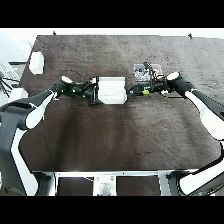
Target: Fold the box and place the chain.
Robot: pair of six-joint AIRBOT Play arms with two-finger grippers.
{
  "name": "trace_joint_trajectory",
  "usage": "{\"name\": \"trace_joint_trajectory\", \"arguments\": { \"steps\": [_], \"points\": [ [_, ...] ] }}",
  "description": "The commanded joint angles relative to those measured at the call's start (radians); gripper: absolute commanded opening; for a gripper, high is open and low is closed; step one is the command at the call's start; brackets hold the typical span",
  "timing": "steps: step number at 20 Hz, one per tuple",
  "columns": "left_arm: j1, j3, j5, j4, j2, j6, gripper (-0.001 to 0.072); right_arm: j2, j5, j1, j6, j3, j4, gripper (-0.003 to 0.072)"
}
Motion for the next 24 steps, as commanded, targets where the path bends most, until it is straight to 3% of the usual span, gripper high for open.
{"name": "trace_joint_trajectory", "arguments": {
  "steps": [1,7,9,13,22,24],
  "points": [
    [0.001,0.001,0.000,0.000,0.000,0.000,0.0290,0.003,0.021,0.003,0.006,0.002,0.044,0.0417],
    [0.001,0.001,0.000,0.000,0.000,0.000,0.0290,0.002,0.022,0.023,0.010,0.002,0.053,0.0451],
    [0.001,0.001,-0.001,0.000,0.000,0.000,0.0290,0.002,0.022,0.032,0.025,0.002,0.050,0.0506],
    [0.001,0.001,-0.006,0.000,0.000,0.000,0.0290,0.002,0.019,0.044,0.046,0.008,0.049,0.0509],
    [0.001,0.001,-0.006,0.000,0.000,0.000,0.0290,0.002,-0.002,0.117,0.313,0.102,-0.267,0.0509],
    [0.001,0.001,-0.006,0.000,0.000,0.000,0.0290,0.002,-0.004,0.134,0.335,0.113,-0.282,0.0508]
  ]
}}
